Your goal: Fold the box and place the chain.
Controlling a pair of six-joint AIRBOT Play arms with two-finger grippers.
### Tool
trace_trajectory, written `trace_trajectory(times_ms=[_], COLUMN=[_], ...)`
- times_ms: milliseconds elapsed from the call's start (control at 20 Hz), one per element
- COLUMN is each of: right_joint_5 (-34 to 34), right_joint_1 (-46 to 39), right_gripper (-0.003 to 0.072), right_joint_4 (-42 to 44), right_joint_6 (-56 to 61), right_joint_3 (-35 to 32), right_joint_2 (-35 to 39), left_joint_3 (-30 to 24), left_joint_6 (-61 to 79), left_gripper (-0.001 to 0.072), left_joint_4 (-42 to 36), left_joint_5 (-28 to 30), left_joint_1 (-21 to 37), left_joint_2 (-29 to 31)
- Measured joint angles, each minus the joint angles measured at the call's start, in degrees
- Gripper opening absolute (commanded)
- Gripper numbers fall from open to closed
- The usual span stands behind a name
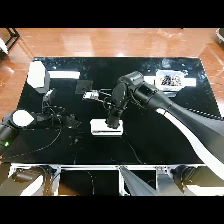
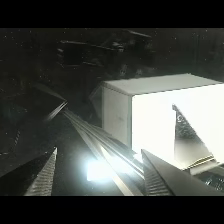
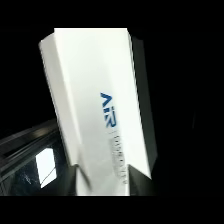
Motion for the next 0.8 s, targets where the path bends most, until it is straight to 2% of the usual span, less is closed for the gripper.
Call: trace_trajectory(times_ms=[100,150,200,800], right_joint_5=[0.07,0.09,0.11,0.15], right_joint_1=[0.07,0.04,0.07,0.66], right_gripper=[0.0297,0.0192,0.0167,0.0168], right_joint_4=[-0.2,-0.17,-0.22,0.04], right_joint_6=[-0.22,-0.24,-0.35,-0.9], right_joint_3=[-0.02,-0.02,0.0,-1.84], right_joint_2=[-0.02,-0.02,-0.02,0.0], left_joint_3=[0.0,0.0,0.0,0.0], left_joint_6=[0.0,0.0,0.0,0.0], left_gripper=[0.0623,0.0623,0.0624,0.0623], left_joint_4=[0.0,0.0,0.0,0.0], left_joint_5=[0.09,0.24,0.24,0.46], left_joint_1=[0.0,0.0,0.0,0.0], left_joint_2=[0.0,0.0,0.0,0.0])
